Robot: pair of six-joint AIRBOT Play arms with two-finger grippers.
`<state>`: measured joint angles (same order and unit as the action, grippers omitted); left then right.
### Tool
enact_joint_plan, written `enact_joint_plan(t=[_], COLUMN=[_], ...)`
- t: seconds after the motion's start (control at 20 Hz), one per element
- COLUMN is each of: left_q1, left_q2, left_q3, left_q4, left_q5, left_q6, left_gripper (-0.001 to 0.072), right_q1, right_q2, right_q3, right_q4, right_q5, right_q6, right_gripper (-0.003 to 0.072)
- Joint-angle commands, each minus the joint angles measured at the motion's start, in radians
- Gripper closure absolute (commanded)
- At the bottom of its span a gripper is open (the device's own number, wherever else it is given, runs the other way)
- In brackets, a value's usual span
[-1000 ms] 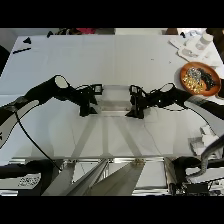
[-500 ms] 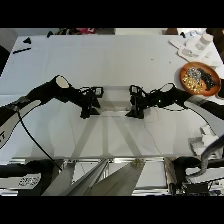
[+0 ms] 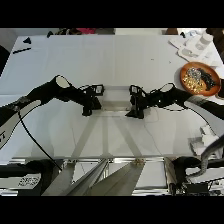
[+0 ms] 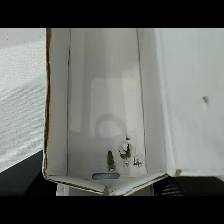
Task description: Fold the box and place the chain.
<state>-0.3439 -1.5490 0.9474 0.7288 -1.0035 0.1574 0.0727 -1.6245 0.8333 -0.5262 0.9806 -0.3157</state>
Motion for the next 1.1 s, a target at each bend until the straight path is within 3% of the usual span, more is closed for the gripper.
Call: enact_joint_plan(t=[0.0,0.35,0.4,0.55,0.6,0.7,0.75,0.8,0.9,1.05], left_q1=[-0.001,-0.001,-0.001,0.0,0.0,0.003,0.003,0.003,0.005,0.022], left_q2=[-0.001,-0.02,-0.029,-0.048,-0.048,-0.048,-0.048,-0.047,-0.039,0.008], left_q3=[0.0,0.0,0.0,0.0,0.0,0.0,0.0,0.0,0.0,0.0], left_q4=[-0.056,-0.078,-0.096,-0.172,-0.175,-0.171,-0.171,-0.171,-0.169,-0.167], left_q5=[-0.014,-0.018,-0.018,-0.017,-0.017,-0.018,-0.017,-0.019,-0.034,-0.081], left_q6=[0.004,0.003,0.003,0.001,0.0,0.0,0.0,-0.001,-0.001,-0.001], left_gripper=[0.064,0.0631,0.0593,0.031,0.0264,0.0248,0.0261,0.0361,0.0685,0.0694], right_q1=[0.001,0.001,0.001,0.001,0.001,0.001,0.001,0.001,0.001,0.001], right_q2=[0.0,0.0,0.0,0.0,0.0,0.0,0.0,0.0,0.0,0.0], right_q3=[0.0,0.0,0.0,0.0,0.0,0.0,0.0,0.0,0.0,0.0], right_q4=[0.0,0.0,0.0,0.0,0.0,0.0,0.0,0.0,0.0,0.0], right_q5=[0.0,0.0,0.0,0.0,0.0,0.0,0.0,0.0,0.0,0.0], right_q6=[0.0,0.0,0.0,0.0,0.0,0.0,0.0,0.0,0.0,0.0], right_gripper=[0.0132,0.0132,0.0132,0.0132,0.0132,0.0132,0.0132,0.0132,0.0132,0.0132])
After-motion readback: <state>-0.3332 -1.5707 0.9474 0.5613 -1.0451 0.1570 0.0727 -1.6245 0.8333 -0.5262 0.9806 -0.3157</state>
